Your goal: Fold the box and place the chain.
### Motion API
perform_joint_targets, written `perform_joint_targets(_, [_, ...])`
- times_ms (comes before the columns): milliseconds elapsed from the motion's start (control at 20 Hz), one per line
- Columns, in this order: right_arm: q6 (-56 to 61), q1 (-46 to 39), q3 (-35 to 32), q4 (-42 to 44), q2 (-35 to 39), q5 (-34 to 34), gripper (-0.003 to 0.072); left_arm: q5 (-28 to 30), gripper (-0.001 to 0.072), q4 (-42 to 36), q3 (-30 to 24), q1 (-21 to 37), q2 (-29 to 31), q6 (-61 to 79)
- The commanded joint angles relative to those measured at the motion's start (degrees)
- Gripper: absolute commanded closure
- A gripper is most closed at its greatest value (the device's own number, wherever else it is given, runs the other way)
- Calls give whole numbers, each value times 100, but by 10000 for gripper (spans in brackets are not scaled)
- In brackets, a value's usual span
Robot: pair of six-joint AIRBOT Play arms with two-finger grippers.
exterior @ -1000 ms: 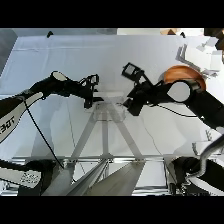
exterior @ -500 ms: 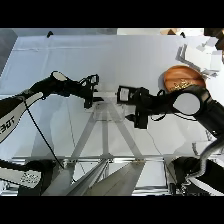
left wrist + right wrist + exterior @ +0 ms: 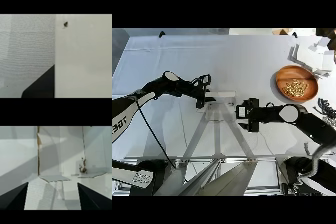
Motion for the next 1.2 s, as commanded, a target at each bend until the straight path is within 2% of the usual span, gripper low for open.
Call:
perform_joint_targets(0, [-603, -61, -157, 393, -461, -817, -8, 0, 695, 0, -2, -4, -4, 0])
perform_joint_targets(250, [-603, -61, -155, 437, -1058, -973, -8, 0, 695, 0, -2, -2, -4, 0])
perform_joint_targets(450, [-603, -61, -155, 1915, -1233, -1165, -8, 0, 695, 0, -2, -2, -2, 0])
perform_joint_targets(550, [-603, -61, -155, 2273, -1287, -1161, -8, 0, 695, 0, -2, -4, -4, 0])
perform_joint_targets(1150, [-540, -286, -11, 2339, -1370, -1110, -7, 0, 695, 0, -2, -2, -4, 0])
